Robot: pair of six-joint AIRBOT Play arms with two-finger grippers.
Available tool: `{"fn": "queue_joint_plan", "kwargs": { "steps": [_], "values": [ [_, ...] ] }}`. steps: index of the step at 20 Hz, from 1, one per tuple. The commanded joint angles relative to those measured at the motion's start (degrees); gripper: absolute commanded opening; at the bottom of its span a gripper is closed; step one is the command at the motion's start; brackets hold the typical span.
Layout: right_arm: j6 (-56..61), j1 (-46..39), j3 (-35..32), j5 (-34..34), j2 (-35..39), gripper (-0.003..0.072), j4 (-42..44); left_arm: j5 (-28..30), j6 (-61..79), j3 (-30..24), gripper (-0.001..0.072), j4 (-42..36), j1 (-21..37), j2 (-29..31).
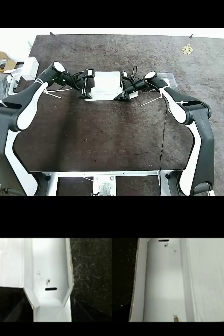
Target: Fold the box and place the chain.
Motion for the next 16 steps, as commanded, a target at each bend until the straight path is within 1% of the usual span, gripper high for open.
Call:
{"fn": "queue_joint_plan", "kwargs": {
  "steps": [1,2,3,4,6,8,11,12,13,16],
  "values": [
    [0.00,0.07,0.02,0.02,0.02,0.0437,0.02,0.44,-0.15,-0.55,0.0703,-0.04,-0.20,0.02],
    [0.00,0.07,0.02,0.02,0.02,0.0437,0.02,0.85,-0.13,-1.22,0.0667,-0.04,-0.20,0.02],
    [0.00,0.04,0.04,0.02,0.02,0.0437,0.00,1.11,-0.11,-1.64,0.0548,-0.02,-0.20,0.02],
    [0.00,0.07,0.02,0.02,0.02,0.0437,0.02,1.68,-0.09,-1.92,0.0522,-0.04,-0.20,0.02],
    [0.00,0.07,0.02,0.02,0.02,0.0437,0.00,2.71,-0.11,-1.92,0.0521,-0.07,-0.20,0.02],
    [0.00,0.07,0.04,0.02,0.02,0.0437,0.00,3.15,-0.15,-1.92,0.0344,-0.07,-0.20,0.02],
    [0.00,0.07,0.02,0.02,0.02,0.0437,0.00,2.95,-0.15,-1.92,0.0341,-0.20,-0.20,0.02],
    [0.00,0.07,0.02,0.02,0.02,0.0437,0.00,2.86,-0.20,-1.97,0.0325,-0.61,-0.20,0.02],
    [0.00,0.07,0.02,0.02,0.02,0.0437,0.00,2.58,-0.13,-2.01,0.0166,-0.94,-0.20,0.02],
    [0.00,0.07,0.04,0.02,0.02,0.0437,0.00,1.60,-0.04,-2.03,0.0166,-3.04,-0.22,0.02]
  ]
}}
